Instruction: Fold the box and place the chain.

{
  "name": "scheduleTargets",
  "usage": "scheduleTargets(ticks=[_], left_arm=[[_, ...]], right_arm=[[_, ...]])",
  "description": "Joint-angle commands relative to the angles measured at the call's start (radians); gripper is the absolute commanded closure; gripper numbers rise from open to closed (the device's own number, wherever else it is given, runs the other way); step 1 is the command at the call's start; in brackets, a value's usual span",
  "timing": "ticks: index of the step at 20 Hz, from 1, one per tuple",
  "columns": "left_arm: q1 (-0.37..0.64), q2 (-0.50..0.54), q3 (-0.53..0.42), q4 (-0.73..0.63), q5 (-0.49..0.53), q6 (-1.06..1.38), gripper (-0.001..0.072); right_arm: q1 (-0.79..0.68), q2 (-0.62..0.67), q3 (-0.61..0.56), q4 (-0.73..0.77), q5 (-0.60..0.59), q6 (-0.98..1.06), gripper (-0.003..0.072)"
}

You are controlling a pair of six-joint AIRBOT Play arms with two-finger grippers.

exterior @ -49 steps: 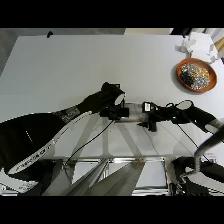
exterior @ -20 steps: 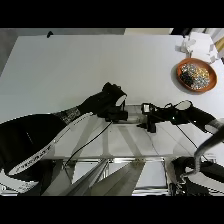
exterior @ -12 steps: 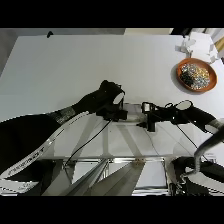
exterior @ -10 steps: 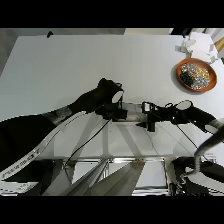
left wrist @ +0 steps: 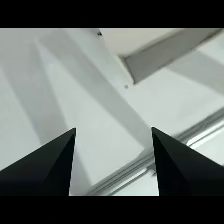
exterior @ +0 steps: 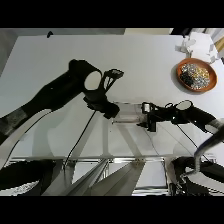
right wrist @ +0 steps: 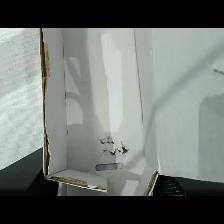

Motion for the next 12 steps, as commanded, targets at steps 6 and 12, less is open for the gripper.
scheduleTargets(ticks=[6,12], left_arm=[[0.132,0.208,-0.445,-0.132,0.346,1.077,0.0011],[0.268,0.085,-0.548,-0.592,0.549,1.767,0.0007]], right_arm=[[0.000,0.001,0.000,0.001,0.002,0.000,0.0373],[0.000,0.001,0.000,0.001,0.002,0.000,0.0373]])
